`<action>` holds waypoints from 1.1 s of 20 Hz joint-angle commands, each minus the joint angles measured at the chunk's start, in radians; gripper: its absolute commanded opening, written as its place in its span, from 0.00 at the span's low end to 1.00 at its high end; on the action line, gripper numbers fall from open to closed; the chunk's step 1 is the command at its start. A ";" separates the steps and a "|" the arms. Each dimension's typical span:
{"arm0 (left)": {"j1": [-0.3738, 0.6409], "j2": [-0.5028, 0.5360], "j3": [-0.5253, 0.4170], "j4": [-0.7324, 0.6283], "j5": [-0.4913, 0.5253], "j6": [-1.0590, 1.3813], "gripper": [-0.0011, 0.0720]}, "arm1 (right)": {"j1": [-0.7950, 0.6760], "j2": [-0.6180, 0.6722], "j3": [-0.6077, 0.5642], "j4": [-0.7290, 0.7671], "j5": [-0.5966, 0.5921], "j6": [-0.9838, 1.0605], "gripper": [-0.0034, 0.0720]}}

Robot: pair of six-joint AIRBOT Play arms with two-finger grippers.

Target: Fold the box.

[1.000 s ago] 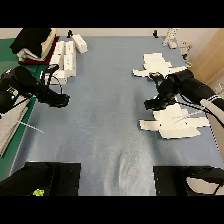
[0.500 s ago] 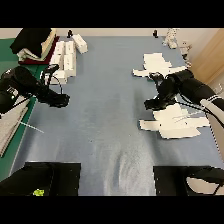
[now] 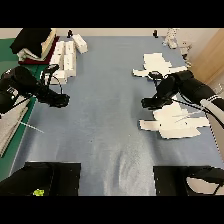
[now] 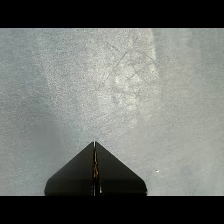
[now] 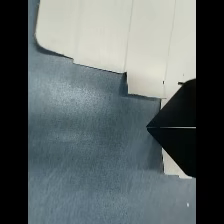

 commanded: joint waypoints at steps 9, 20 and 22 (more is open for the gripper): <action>0.000 0.000 0.000 0.000 0.000 0.000 0.03 | -0.223 0.000 0.099 -0.132 -0.080 0.166 0.42; 0.000 0.000 0.000 -0.003 0.044 0.000 0.03 | -1.016 -0.198 0.251 0.127 -0.223 -0.400 0.60; 0.000 0.000 0.000 -0.015 0.083 0.000 0.03 | -1.099 -0.286 0.273 0.206 -0.307 -0.486 0.60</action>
